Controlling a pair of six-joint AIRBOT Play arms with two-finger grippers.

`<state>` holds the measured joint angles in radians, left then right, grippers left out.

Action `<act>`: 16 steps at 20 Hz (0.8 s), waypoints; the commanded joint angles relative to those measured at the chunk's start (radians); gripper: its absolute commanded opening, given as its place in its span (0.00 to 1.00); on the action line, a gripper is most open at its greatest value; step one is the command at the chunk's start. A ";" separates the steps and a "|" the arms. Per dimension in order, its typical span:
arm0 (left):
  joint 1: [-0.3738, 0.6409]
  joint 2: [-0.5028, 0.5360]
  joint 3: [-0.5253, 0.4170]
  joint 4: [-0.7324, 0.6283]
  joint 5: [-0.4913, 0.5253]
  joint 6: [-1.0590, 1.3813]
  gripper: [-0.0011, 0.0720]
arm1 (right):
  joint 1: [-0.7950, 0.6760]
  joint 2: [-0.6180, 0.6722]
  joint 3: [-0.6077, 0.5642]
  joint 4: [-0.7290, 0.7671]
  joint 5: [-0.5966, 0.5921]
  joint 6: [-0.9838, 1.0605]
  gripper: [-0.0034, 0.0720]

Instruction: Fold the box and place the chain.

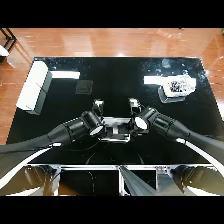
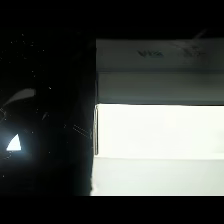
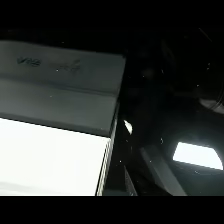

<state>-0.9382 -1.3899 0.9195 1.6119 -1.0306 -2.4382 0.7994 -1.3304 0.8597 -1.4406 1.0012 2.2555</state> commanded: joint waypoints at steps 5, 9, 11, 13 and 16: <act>0.000 -0.001 -0.001 0.000 0.000 0.000 0.05 | 0.000 -0.020 0.005 0.000 0.018 0.032 0.44; 0.000 -0.001 -0.001 0.000 0.000 0.000 0.05 | 0.000 -0.020 0.005 0.014 0.027 0.037 0.17; 0.000 -0.001 -0.001 0.000 0.000 0.000 0.05 | 0.000 -0.020 0.005 0.023 0.020 0.037 0.07; 0.000 -0.001 -0.001 0.000 0.000 0.000 0.05 | 0.000 -0.020 0.005 0.024 0.020 0.037 0.07; 0.000 -0.001 -0.001 0.000 0.000 0.000 0.05 | 0.000 -0.019 0.005 0.026 0.020 0.037 0.07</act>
<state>-0.9386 -1.3899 0.9195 1.6104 -1.0294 -2.4390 0.8001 -1.3495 0.8646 -1.4220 1.0206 2.2925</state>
